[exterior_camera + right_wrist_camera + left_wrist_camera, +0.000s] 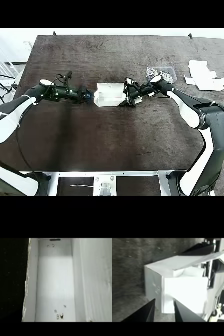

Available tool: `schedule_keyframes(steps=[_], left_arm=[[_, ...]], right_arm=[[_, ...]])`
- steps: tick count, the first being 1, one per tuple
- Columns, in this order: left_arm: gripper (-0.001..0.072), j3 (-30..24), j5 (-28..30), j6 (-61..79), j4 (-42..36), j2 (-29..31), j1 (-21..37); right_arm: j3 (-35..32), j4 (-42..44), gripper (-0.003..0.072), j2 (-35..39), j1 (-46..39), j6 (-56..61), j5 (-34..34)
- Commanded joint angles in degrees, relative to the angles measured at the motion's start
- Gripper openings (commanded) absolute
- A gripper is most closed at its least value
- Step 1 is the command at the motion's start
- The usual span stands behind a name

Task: Fold the box and place the chain.

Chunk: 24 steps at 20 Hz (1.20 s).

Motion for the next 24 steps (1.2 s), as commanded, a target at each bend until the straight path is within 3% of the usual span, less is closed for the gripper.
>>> schedule_keyframes(steps=[1, 6, 10, 17, 24], left_arm=[[0.0276, 0.1, 0.6, 0.2, -0.8, 0.0, -1.5], [0.028, 1.7, 0.1, -0.9, -0.5, 0.0, -1.9], [0.0283, 5.8, 0.2, -10.0, 12.3, 0.0, -4.4], [0.0299, 14.2, 0.6, -21.5, 26.2, 0.0, -9.5], [0.0319, 15.8, 2.1, -30.1, 31.6, 0.0, -12.1]], right_arm=[[0.0, 0.0, 0.0583, 0.0, 0.0, 0.0, 0.0], [0.0, 0.0, 0.0583, 0.0, 0.0, 0.0, 0.0], [0.0, 0.0, 0.0583, 0.0, 0.0, 0.0, 0.0], [0.0, 0.0, 0.0583, 0.0, 0.0, 0.0, 0.0], [0.0, 0.0, 0.0583, 0.0, 0.0, 0.0, 0.0]])
